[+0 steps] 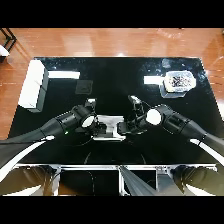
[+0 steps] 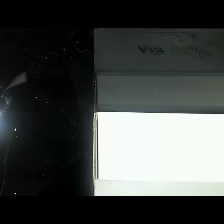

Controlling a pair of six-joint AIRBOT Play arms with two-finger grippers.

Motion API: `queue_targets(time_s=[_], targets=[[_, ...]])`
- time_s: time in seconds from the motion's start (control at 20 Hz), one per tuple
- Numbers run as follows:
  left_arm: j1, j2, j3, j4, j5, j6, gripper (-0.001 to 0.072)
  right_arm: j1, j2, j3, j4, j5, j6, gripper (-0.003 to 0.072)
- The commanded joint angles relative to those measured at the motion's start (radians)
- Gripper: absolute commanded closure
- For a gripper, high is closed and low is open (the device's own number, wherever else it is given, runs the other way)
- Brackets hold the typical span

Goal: Fold the box and place the chain.

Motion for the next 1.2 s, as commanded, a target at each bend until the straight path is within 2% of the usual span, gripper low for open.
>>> queue_targets(time_s=[0.0,0.85,1.15], targets=[[0.000,0.000,0.000,0.001,-0.001,0.001,0.0682,0.016,-0.014,0.007,-0.020,-0.035,0.039,0.0214],[0.000,0.000,0.000,0.003,0.006,0.001,0.0682,0.073,-0.021,0.008,-0.106,-0.060,0.165,0.0215],[0.000,0.000,0.000,0.004,0.016,0.001,0.0682,0.110,-0.069,0.047,-0.128,-0.056,0.227,0.0215]])
